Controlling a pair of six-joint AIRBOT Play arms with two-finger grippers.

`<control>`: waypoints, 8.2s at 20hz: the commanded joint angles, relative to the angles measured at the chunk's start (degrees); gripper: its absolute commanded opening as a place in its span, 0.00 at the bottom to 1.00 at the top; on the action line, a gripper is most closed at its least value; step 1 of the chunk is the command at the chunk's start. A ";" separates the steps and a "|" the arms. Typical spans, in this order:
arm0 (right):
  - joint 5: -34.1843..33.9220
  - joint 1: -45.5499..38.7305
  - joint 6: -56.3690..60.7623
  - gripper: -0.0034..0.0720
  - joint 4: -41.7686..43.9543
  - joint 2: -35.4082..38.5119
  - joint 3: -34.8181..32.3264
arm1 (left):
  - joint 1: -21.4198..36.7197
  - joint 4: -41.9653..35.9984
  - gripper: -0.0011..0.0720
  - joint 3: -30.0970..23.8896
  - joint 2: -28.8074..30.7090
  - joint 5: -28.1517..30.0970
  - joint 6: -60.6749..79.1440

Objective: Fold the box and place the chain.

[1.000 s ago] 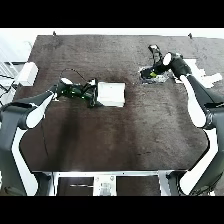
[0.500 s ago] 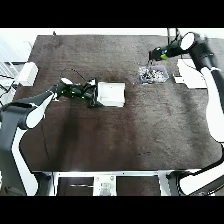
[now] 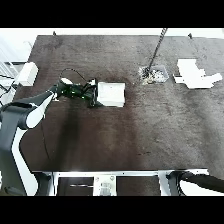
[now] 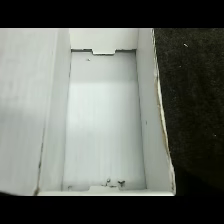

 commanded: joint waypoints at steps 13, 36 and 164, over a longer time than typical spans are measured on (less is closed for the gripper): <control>-2.51 3.32 -4.15 0.06 -5.68 7.74 -0.04 | 0.00 0.02 0.76 -0.02 -0.02 0.02 0.00; -1.27 16.76 -7.43 0.06 16.28 -10.73 -15.87 | 0.00 0.02 0.76 -0.02 -0.02 0.02 0.00; 15.76 -2.19 -76.91 0.62 28.83 -34.18 -22.12 | 0.00 0.00 0.76 -0.02 -0.02 -0.11 0.00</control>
